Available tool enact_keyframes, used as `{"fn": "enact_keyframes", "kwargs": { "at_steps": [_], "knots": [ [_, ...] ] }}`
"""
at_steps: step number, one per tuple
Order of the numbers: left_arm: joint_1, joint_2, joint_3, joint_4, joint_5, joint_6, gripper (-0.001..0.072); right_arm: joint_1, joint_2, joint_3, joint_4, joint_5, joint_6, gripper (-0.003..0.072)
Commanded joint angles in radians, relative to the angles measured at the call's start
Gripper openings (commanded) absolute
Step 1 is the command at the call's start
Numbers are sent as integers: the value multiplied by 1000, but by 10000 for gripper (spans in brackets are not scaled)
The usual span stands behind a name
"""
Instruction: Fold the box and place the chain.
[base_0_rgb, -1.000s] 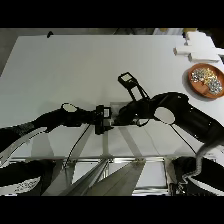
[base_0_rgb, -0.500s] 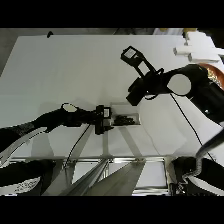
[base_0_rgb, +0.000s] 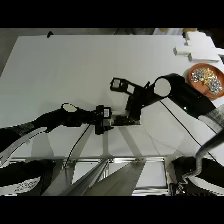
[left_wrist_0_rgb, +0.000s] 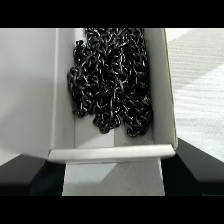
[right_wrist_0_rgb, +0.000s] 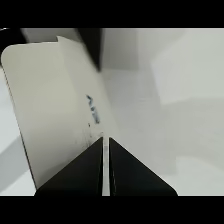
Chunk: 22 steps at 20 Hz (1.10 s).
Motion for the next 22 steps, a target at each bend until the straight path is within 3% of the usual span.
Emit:
{"fn": "enact_keyframes", "kwargs": {
  "at_steps": [1, 3, 6, 8, 9, 14, 22],
  "knots": [
    [0, 0, 0, 0, 1, 0, 209, 44, 61, -101, 53, -18, -124, 41],
    [0, 0, 0, 0, 1, 0, 209, 77, 87, -132, 53, -22, -138, 110],
    [0, 0, 0, 0, 1, 0, 209, 103, 87, -143, 53, -29, -152, 125],
    [0, 0, 0, 0, 1, 0, 209, 107, 87, -143, 51, -40, -153, 289],
    [0, 0, 0, 0, 0, 0, 209, 107, 87, -143, 37, -55, -153, 318],
    [0, 0, 0, 0, 0, 0, 209, 107, 87, -143, -35, -143, -152, 315],
    [0, 0, 0, 0, 0, 0, 209, 107, 87, -147, -43, -178, -152, 120]
  ]
}}
